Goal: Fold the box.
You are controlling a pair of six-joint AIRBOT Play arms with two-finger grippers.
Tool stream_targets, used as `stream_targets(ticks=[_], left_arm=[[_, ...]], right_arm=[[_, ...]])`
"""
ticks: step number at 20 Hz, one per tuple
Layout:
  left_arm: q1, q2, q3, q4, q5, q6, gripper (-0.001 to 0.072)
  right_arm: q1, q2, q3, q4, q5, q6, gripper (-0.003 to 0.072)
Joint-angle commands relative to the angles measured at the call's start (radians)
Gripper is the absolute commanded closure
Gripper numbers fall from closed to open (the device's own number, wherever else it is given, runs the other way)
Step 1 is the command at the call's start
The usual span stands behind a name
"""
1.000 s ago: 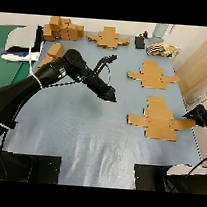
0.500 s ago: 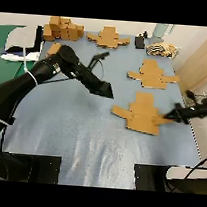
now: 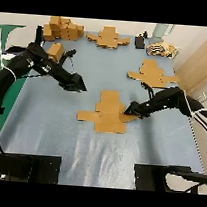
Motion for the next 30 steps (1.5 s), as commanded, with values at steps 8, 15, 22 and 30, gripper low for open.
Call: stream_targets(ticks=[8, 15, 22, 30], left_arm=[[0.031, -0.013, -0.026, 0.007, -0.039, 0.064, 0.0185], [0.032, -0.040, -0.177, 0.060, 0.053, 0.120, 0.0186], [0.010, -0.109, -0.214, 0.062, 0.106, 0.119, 0.0186], [-0.039, -0.232, -0.214, -0.237, -0.011, 0.330, 0.0267]], right_arm=[[0.201, 0.021, -0.048, 0.052, 0.101, -0.203, 0.0683], [0.437, 0.192, -0.164, -0.105, 0.377, -0.121, 0.0684], [0.456, 0.193, -0.164, -0.112, 0.373, -0.121, 0.0684], [0.456, 0.192, -0.164, -0.120, 0.355, -0.113, 0.0684]])
